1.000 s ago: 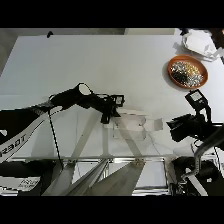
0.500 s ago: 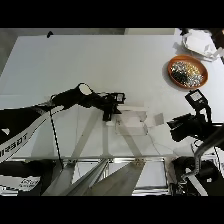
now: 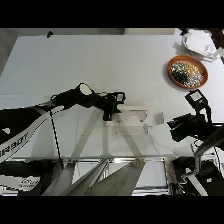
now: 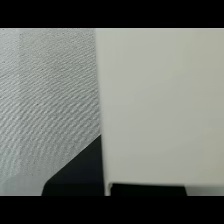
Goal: Fold the box and place the chain.
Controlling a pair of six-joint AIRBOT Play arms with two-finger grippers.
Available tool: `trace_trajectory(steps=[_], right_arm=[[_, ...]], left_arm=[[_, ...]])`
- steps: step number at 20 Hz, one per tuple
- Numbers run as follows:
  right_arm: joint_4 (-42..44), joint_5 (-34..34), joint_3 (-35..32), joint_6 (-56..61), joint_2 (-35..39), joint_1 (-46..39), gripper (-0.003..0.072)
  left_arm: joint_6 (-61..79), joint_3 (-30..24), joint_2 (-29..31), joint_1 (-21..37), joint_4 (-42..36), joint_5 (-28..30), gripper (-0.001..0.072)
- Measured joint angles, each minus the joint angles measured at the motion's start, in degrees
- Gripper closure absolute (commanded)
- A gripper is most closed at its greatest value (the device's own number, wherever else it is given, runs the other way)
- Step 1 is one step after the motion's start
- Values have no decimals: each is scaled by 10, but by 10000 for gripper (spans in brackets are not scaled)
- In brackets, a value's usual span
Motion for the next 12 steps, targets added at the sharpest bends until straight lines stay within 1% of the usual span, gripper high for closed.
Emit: trace_trajectory(steps=[12], right_arm=[[-8, -5, 0, -16, 0, 0, 389]], left_arm=[[0, 0, 0, 0, 1, 1, 699]])
